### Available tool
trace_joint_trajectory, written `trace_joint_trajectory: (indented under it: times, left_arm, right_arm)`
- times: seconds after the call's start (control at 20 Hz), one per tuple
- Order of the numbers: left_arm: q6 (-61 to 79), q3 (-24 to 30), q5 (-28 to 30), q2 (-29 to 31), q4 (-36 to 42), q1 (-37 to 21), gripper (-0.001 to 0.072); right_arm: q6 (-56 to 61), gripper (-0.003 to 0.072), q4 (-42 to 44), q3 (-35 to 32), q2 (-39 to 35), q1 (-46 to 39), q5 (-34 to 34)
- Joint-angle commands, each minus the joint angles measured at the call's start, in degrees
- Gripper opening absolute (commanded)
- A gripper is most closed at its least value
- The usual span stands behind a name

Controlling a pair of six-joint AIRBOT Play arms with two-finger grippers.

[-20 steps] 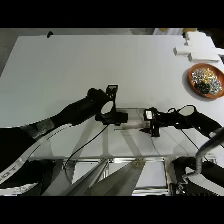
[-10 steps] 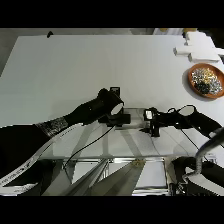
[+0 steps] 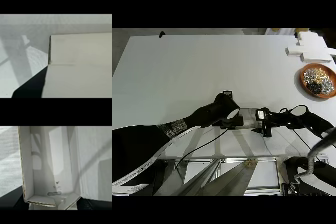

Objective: Fold the box and place the chain.

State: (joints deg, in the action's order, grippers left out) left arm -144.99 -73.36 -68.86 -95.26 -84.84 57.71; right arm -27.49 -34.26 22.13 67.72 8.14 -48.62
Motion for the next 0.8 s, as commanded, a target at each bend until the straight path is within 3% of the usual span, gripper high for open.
trace_joint_trajectory:
  times: [0.0, 0.2, 0.25, 0.3, 0.45, 0.6, 0.75]
  left_arm:
    - [-0.5, -0.1, 0.0, -0.4, -3.0, 0.2, 0.0155]
    - [-0.5, -0.1, 0.1, -0.4, -3.0, 0.2, 0.0125]
    - [-0.5, -0.1, 0.0, -0.5, -2.9, 0.2, 0.0026]
    - [-0.2, -0.1, 0.0, -0.6, -2.3, 0.2, 0.0005]
    - [-0.3, -0.1, 0.1, -1.1, -1.1, 0.2, 0.0013]
    - [-0.3, -0.1, 0.0, -1.2, -1.1, 0.1, 0.0152]
    - [-0.3, -0.1, 0.1, -1.2, -1.2, 0.1, 0.0151]
  right_arm:
    - [0.0, 0.0337, 0.0, 0.0, 0.0, 0.0, 0.0]
    - [0.0, 0.0337, 0.0, 0.0, 0.0, 0.0, 0.0]
    - [0.0, 0.0337, 0.0, 0.0, 0.0, 0.0, 0.0]
    - [0.0, 0.0337, 0.0, 0.0, 0.0, 0.0, 0.0]
    - [0.0, 0.0337, 0.0, 0.0, 0.0, 0.0, 0.0]
    - [0.0, 0.0337, 0.0, 0.0, 0.0, 0.0, 0.0]
    - [0.0, 0.0337, 0.0, 0.0, 0.0, 0.0, 0.0]
